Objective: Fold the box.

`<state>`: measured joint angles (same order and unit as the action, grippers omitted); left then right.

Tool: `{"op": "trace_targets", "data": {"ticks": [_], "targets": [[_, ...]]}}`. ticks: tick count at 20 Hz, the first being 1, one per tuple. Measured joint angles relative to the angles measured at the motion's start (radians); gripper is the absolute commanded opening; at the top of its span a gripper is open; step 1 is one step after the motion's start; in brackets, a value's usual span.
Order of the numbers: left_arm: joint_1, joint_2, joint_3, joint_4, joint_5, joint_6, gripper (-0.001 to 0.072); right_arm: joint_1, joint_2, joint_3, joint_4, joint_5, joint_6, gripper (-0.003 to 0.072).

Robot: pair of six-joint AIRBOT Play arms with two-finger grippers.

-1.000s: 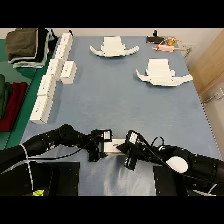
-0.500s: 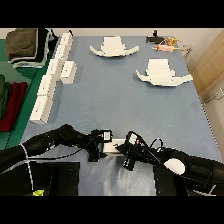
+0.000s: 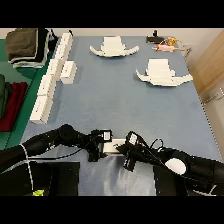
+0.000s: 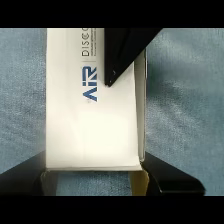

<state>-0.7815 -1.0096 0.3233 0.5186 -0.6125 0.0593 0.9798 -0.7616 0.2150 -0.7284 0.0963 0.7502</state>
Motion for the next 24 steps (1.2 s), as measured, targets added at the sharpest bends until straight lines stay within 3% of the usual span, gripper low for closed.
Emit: {"op": "trace_targets", "data": {"ticks": [5,8,11,17,24], "targets": [[0.0,0.0,0.0,-0.001,0.0,-0.002,0.0523,-0.02,0.053,0.055,-0.057,-0.021,0.0,0.0003],[0.0,0.0,0.0,-0.001,0.0,0.0,0.0523,-0.085,0.045,0.098,-0.111,0.051,0.001,0.0003],[0.0,0.0,0.0,-0.001,0.0,0.0,0.0523,-0.198,0.026,0.169,-0.253,0.2,0.092,0.0003],[0.0,0.0,0.0,0.0,0.0,0.001,0.0523,-0.449,-0.001,0.33,-0.771,0.581,0.503,0.0003],[0.0,0.0,0.0,0.0,0.0,0.001,0.0523,-0.603,-0.142,0.497,-0.912,0.907,0.774,0.0003]]}}
